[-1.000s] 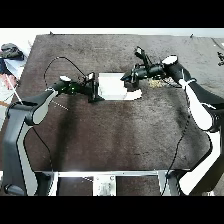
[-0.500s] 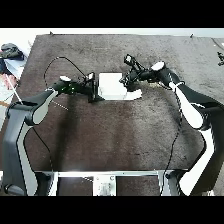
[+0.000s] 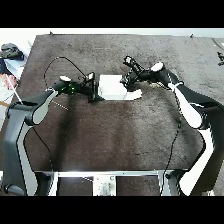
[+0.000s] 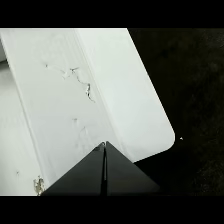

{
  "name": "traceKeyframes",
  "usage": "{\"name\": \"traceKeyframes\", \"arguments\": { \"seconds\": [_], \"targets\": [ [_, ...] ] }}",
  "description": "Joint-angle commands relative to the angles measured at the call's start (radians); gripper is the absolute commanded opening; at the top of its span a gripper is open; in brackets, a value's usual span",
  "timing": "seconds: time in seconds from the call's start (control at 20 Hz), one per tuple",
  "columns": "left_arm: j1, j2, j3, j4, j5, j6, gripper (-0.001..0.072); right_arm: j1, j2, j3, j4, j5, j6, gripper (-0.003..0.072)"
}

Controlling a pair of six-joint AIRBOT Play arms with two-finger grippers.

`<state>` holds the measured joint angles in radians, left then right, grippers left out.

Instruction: Fold the box and place the chain.

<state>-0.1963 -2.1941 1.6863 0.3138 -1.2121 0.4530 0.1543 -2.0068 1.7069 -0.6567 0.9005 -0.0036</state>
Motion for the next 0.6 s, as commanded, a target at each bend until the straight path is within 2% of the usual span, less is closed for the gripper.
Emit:
{"name": "traceKeyframes", "arguments": {
  "seconds": [0.0,0.35,0.55],
  "targets": [
    [0.0,0.0,0.0,0.0,0.0,0.0,0.0528,0.0,0.002,-0.001,-0.074,0.009,-0.003,0.0019],
    [0.0,0.0,0.0,0.0,0.0,0.0,0.0528,-0.006,0.087,0.0,-0.074,-0.025,0.0,0.002],
    [0.0,0.0,0.0,0.0,0.0,0.0,0.0528,-0.032,0.201,0.0,-0.11,0.208,0.006,0.0021]
  ]
}}
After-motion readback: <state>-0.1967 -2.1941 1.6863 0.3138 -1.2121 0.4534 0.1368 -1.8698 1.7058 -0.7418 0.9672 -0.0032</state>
